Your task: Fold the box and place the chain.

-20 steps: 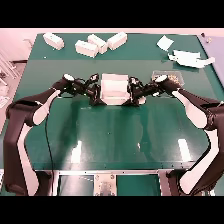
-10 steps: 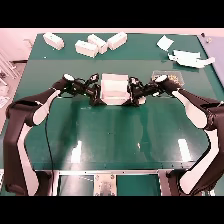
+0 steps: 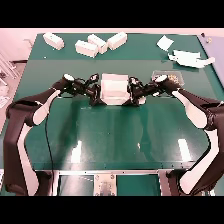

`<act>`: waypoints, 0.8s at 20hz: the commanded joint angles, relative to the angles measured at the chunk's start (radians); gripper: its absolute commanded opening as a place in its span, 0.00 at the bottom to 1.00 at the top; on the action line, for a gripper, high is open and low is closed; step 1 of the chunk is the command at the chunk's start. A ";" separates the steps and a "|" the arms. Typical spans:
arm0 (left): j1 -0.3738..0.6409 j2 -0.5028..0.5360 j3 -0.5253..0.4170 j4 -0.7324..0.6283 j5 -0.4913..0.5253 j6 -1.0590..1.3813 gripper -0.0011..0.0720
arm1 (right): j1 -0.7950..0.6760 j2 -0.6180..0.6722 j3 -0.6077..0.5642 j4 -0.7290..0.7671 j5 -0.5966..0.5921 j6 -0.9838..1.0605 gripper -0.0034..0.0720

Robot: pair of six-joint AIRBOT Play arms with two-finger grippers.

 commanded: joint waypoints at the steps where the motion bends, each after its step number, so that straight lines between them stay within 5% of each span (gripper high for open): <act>1: 0.000 -0.001 0.000 0.001 -0.004 0.000 0.82 | -0.021 0.033 0.002 0.003 -0.004 0.003 0.96; 13: 0.000 -0.001 0.000 0.001 -0.005 0.000 0.82 | -0.179 0.222 0.001 0.003 0.005 0.095 0.94; 14: 0.000 -0.001 0.000 0.001 -0.005 0.000 0.82 | -0.178 0.228 0.001 0.016 0.032 0.110 0.74; 15: 0.000 -0.001 0.000 0.001 -0.004 0.000 0.82 | -0.173 0.229 0.001 0.036 0.082 0.109 0.31; 16: 0.000 -0.001 0.000 0.001 -0.004 0.000 0.82 | -0.166 0.229 0.000 0.071 0.127 0.109 0.06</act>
